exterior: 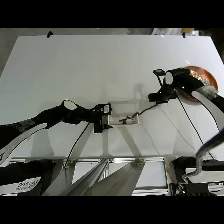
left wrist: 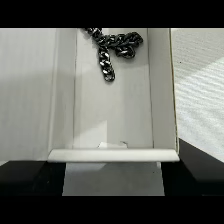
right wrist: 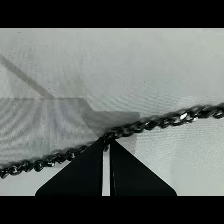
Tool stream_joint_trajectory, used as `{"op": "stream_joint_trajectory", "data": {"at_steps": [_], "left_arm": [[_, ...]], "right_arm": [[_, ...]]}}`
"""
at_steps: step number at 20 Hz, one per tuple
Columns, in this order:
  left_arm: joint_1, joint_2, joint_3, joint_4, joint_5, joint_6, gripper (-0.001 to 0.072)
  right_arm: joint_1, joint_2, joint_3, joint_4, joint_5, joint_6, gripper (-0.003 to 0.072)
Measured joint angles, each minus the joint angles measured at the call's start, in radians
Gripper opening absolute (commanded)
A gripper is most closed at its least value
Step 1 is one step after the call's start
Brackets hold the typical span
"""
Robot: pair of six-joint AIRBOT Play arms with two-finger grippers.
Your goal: Fold the box and place the chain.
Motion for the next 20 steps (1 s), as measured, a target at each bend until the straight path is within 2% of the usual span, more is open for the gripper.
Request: {"op": "stream_joint_trajectory", "data": {"at_steps": [4,7,14,20], "left_arm": [[0.000,0.000,0.000,0.000,0.000,0.000,0.0149],[0.000,0.000,0.000,0.000,0.000,0.000,0.0149],[0.000,0.000,0.000,0.000,0.000,0.000,0.0149],[0.000,0.000,0.000,0.000,0.000,0.000,0.0149]], "right_arm": [[0.001,0.003,-0.001,0.002,0.023,-0.002,0.0007],[0.012,0.050,-0.001,0.002,0.059,-0.020,0.0007],[0.130,0.294,-0.002,0.045,0.142,-0.056,0.0008],[0.285,0.504,-0.002,0.220,0.174,-0.063,0.0008]]}}
